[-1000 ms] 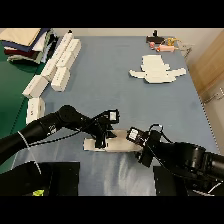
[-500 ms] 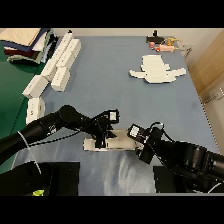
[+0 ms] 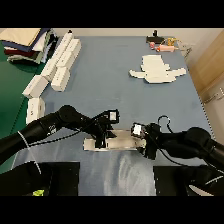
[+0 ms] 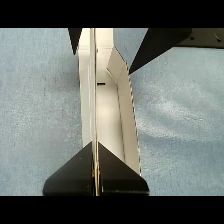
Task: Fold the box.
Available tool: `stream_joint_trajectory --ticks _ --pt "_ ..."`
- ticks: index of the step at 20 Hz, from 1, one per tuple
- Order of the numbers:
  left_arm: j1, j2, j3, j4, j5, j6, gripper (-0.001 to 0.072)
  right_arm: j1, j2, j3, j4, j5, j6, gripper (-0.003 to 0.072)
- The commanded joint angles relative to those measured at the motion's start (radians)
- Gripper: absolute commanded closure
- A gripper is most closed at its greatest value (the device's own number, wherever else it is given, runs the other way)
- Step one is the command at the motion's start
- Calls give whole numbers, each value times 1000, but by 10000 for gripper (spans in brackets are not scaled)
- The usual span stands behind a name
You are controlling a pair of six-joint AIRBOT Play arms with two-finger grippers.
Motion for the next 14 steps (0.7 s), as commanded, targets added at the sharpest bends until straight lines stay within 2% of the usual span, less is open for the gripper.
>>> stream_joint_trajectory --ticks 1,3,5,9,14 --pt "0 0 0 0 0 0 694 -200 -55 0 391 -55 -519 -34" --pt "0 0 0 0 0 0 694 -287 -143 0 496 -119 -657 -34" --pt "0 0 0 0 0 0 694 -333 -209 2 553 -129 -756 -34" --pt "0 0 0 0 0 0 694 -340 -259 4 547 -118 -762 -34" --pt "0 0 0 0 0 0 694 -340 -243 4 476 -139 -746 -32"
